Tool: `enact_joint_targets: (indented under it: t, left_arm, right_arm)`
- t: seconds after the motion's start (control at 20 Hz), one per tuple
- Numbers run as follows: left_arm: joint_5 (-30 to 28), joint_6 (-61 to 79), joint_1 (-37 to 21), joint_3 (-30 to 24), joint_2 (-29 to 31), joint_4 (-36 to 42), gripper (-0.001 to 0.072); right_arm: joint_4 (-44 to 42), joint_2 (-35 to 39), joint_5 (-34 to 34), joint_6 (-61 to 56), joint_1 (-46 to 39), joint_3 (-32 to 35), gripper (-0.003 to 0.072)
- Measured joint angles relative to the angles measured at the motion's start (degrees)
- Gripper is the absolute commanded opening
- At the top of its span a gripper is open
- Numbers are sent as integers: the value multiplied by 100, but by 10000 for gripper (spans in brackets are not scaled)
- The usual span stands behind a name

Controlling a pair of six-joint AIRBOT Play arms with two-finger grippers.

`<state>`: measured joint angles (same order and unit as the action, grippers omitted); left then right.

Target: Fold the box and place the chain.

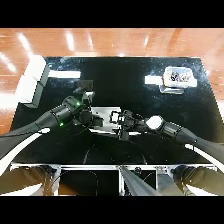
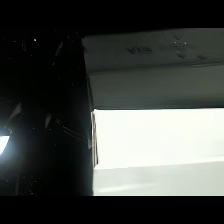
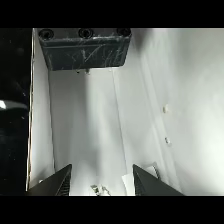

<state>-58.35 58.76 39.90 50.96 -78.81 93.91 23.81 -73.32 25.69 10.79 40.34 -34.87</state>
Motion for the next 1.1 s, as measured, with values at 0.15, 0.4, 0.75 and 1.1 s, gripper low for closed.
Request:
enact_joint_targets:
  t: [0.15, 0.4, 0.75, 1.1]
  left_arm:
    - [-4, -2, 0, 0, 0, -4, 31]
    - [-26, -4, 0, 0, -2, -11, 31]
    - [-120, 11, 0, 0, -4, -20, 31]
    - [-151, -4, 0, 0, -2, -17, 31]
  right_arm:
    - [4, 0, -11, -2, 0, 0, 26]
    - [15, 15, 50, -225, -125, 0, 26]
    - [48, 570, 1161, -1062, -1381, 0, 27]
    - [52, 1200, 3504, -2452, -3279, 0, 42]
